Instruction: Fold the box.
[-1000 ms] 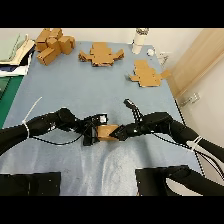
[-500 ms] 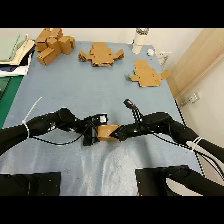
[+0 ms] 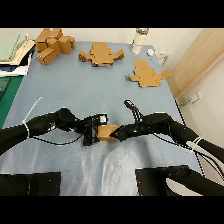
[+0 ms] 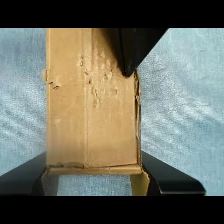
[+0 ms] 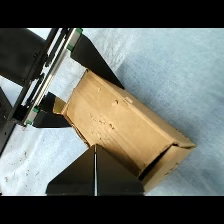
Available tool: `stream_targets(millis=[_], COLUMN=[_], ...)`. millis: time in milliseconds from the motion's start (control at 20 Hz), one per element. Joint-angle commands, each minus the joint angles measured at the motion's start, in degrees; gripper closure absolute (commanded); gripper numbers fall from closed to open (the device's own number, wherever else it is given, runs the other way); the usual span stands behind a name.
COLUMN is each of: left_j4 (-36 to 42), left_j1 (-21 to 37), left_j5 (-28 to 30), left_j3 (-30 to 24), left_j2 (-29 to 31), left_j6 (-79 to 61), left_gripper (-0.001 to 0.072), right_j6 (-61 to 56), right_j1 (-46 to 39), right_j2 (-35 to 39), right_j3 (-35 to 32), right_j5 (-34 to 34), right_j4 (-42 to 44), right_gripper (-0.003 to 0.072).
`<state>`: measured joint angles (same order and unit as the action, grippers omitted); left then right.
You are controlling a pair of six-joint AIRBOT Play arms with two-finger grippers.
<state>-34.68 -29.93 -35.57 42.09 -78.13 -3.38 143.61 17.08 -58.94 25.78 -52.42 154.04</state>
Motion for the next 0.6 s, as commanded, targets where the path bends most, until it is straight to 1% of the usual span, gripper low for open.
stream_targets(millis=[0, 250, 400, 550], left_j4=[-0.02, 0.0, -0.02, -0.02], left_j1=[0.0, 0.0, 0.0, 0.0], left_j5=[0.0, 0.0, 0.0, 0.0], left_j3=[-0.02, -0.02, -0.02, -0.02], left_j2=[0.0, 0.0, 0.0, 0.0], left_j6=[-0.02, -0.02, -0.02, -0.02], left_gripper=[0.0182, 0.0182, 0.0182, 0.0182], right_j6=[0.0, -0.02, -0.46, -4.87], right_j1=[-0.02, -0.02, -0.33, -0.35], right_j2=[-0.02, 0.9, 3.04, 6.34], right_j3=[-0.04, -0.02, -0.02, 0.92], right_j5=[0.24, -0.11, -0.15, 0.26], right_j4=[0.09, 0.5, 0.22, -0.24], right_gripper=[0.0682, 0.0682, 0.0682, 0.0682])
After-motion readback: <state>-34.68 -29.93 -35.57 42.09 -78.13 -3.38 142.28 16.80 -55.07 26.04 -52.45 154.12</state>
